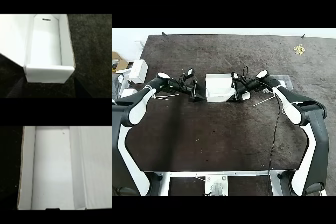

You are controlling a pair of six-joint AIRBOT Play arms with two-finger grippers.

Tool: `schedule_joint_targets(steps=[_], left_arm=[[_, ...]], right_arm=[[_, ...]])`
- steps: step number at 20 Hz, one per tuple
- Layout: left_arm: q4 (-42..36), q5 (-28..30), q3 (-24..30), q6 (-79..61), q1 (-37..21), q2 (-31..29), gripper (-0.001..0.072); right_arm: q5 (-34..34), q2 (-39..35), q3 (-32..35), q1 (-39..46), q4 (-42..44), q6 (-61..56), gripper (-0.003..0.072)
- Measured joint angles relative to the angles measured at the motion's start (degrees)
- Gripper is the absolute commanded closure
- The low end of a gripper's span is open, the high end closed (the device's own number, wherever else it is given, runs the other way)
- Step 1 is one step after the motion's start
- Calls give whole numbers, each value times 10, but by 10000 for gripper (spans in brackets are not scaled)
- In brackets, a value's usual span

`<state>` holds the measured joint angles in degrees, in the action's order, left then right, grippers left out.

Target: Fold the box and place the chain.

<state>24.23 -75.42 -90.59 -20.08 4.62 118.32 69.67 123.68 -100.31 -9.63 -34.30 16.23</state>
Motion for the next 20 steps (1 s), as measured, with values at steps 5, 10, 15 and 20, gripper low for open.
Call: schedule_joint_targets(steps=[5,10,15,20], left_arm=[[6,-5,0,1,0,0,-1],[3,10,0,2,11,0,-1],[-7,35,0,-5,24,7,-1],[-17,38,0,-40,26,16,-1]], right_arm=[[0,0,0,0,0,0,237],[0,0,0,0,0,0,237],[-1,0,0,0,0,-1,237],[-1,1,0,-1,1,1,237]])
